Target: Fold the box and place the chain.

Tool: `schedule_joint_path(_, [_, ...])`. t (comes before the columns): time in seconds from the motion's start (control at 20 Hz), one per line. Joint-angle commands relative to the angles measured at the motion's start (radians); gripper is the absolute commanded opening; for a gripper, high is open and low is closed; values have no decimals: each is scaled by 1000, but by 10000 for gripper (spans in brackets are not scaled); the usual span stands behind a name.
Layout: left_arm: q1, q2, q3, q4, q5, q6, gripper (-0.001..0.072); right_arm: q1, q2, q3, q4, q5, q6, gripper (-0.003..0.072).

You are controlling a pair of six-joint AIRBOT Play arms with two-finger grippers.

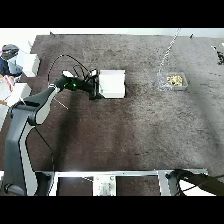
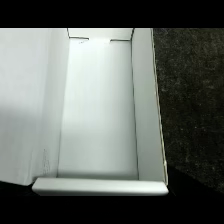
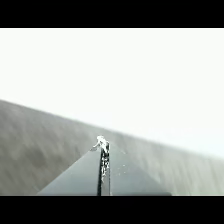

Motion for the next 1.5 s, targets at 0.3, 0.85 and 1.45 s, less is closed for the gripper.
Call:
schedule_joint_path(0.3, [0, 0, 0, 0, 1, 0, 538, 265, -17, 0, 14, -6, -44, 10])
schedule_joint_path(0.85, [0, 0, 0, 0, 0, 0, 537, 342, -107, 0, 52, -134, -44, 11])
schedule_joint_path(1.45, [0, 0, 0, 0, 0, 0, 537, 341, -159, 0, 20, -269, -47, 11])
